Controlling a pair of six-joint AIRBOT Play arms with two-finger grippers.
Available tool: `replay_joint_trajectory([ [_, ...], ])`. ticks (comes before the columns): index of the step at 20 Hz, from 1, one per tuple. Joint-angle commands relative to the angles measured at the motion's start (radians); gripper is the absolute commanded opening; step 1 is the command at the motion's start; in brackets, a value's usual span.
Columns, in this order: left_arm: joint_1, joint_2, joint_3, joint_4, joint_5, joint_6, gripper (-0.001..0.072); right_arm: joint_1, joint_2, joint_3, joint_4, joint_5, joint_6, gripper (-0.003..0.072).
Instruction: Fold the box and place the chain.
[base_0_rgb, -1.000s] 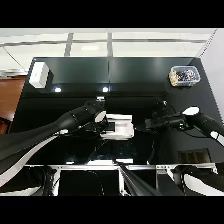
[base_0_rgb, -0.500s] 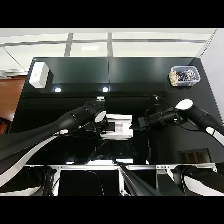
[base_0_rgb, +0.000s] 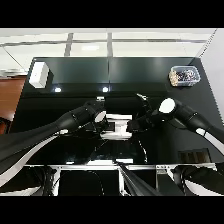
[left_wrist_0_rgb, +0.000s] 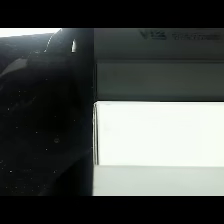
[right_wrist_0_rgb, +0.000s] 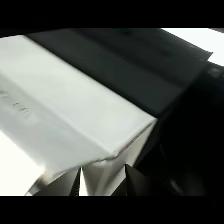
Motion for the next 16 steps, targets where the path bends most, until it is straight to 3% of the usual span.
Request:
replay_joint_trajectory([
  [1, 0.0, -0.001, 0.0, 0.0, 0.001, 0.0, 0.0026, 0.102, -0.009, 0.019, -0.18, -0.082, 0.226, 0.0295],
  [7, 0.0, -0.001, 0.0, 0.0, -0.002, 0.0, 0.0026, 0.262, -0.106, 0.179, -0.531, 0.007, 0.657, 0.0294],
  [14, 0.0, -0.001, 0.0, 0.0, -0.002, 0.0, 0.0026, 0.329, -0.156, 0.196, -0.603, 0.034, 0.846, 0.0293],
  [16, 0.0, -0.001, 0.0, 0.0, -0.002, 0.0, 0.0026, 0.336, -0.156, 0.196, -0.606, 0.03, 0.846, 0.0124],
])
